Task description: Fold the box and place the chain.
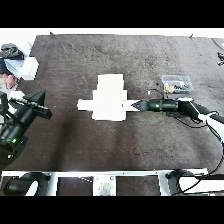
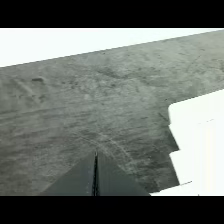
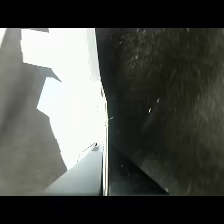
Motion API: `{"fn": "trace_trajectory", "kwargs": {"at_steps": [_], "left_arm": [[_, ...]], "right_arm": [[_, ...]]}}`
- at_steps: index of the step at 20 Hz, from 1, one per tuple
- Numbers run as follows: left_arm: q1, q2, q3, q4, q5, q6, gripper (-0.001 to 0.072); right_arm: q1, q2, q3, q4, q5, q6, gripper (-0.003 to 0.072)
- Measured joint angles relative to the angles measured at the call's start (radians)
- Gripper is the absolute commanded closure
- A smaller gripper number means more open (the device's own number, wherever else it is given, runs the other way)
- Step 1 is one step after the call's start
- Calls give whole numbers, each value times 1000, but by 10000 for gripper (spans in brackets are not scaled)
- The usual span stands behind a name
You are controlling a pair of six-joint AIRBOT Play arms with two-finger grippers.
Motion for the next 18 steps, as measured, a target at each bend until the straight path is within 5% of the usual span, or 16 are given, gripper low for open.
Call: {"fn": "trace_trajectory", "kwargs": {"at_steps": [1, 2, 9, 13, 18], "left_arm": [[0, 0, 0, 0, -17, 1, 313], [0, 0, 0, 0, -33, 4, 224], [0, -166, 93, 0, -109, 9, 223], [0, -415, 263, 29, -172, -50, 223], [0, -758, 556, 284, -336, -302, 223]], "right_arm": [[23, 0, 12, -24, -46, 21, 702], [40, 0, 21, -45, -87, 40, 702], [85, 0, 43, -101, -208, 107, 702], [88, 0, 45, -107, -214, 126, 701], [90, 0, 45, -108, -212, 137, 701]]}}
